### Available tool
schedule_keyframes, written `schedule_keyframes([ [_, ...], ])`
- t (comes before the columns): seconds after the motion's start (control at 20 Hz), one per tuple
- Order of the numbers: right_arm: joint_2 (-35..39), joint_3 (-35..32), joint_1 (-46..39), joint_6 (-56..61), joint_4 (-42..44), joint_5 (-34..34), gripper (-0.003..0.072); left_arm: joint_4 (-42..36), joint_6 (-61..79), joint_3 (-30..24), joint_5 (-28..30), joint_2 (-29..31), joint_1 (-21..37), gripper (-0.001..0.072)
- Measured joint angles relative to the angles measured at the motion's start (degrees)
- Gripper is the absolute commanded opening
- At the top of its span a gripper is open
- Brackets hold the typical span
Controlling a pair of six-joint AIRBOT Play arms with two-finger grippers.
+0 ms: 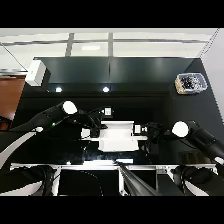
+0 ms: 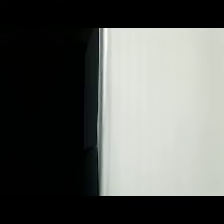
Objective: Fold the box and place the chain.
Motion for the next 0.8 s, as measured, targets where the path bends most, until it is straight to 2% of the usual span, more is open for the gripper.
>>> schedule_keyframes([
  [0.8, -1.9, -0.7, 3.7, -4.1, 5.6, -1.8, 0.0715, 0.0, 0.0, 0.0, 0.0, 0.0, 0.0, 0.0029],
])
